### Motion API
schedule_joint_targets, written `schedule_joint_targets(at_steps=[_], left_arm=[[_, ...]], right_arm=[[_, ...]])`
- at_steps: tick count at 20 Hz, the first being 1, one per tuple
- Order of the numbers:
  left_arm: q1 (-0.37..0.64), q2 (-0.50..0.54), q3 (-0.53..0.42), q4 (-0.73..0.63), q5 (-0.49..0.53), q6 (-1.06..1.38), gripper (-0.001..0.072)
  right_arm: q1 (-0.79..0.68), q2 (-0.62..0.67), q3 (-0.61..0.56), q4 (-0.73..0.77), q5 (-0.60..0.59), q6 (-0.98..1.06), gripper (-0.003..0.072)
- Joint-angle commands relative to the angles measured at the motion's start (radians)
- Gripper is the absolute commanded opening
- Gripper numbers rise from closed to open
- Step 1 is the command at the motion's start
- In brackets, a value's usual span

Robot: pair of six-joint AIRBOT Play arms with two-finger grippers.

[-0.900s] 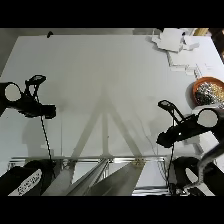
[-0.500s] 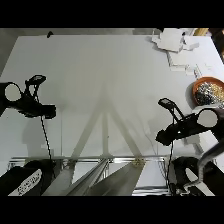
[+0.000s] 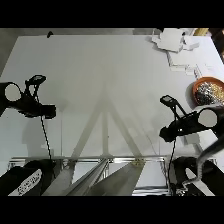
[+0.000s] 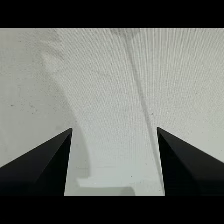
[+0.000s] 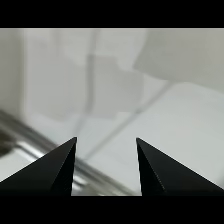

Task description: Fold the box and place the chain.

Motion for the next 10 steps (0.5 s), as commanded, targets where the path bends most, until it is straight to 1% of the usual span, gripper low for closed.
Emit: schedule_joint_targets(at_steps=[1,2,3,4,5,6,7,10], left_arm=[[0.001,0.0,0.0,0.0,-0.002,0.0,0.0566],[0.001,0.0,0.0,0.0,-0.002,0.0,0.0566],[0.001,0.0,0.0,0.0,-0.002,0.0,0.0566],[0.001,0.0,0.0,0.0,-0.002,0.0,0.0566],[0.001,0.0,0.0,0.0,-0.002,0.0,0.0566],[0.001,0.0,0.0,0.0,-0.002,0.0,0.0566],[0.001,0.0,0.0,0.0,-0.002,0.0,0.0566],[0.001,0.0,0.0,0.0,-0.002,0.0,0.0566]], right_arm=[[-0.013,0.001,0.028,-0.513,0.007,0.077,0.0374],[-0.043,0.001,0.028,-0.65,-0.012,0.086,0.0374],[-0.096,0.001,0.028,-0.75,-0.054,0.087,0.0374],[-0.164,0.001,0.028,-0.794,-0.108,0.087,0.0375],[-0.248,-0.001,0.028,-0.8,-0.163,0.088,0.0378],[-0.33,-0.001,0.028,-0.788,-0.218,0.087,0.0411],[-0.415,-0.004,0.028,-0.797,-0.274,0.083,0.0416],[-0.624,-0.058,0.028,-0.815,-0.357,0.097,0.0416]])
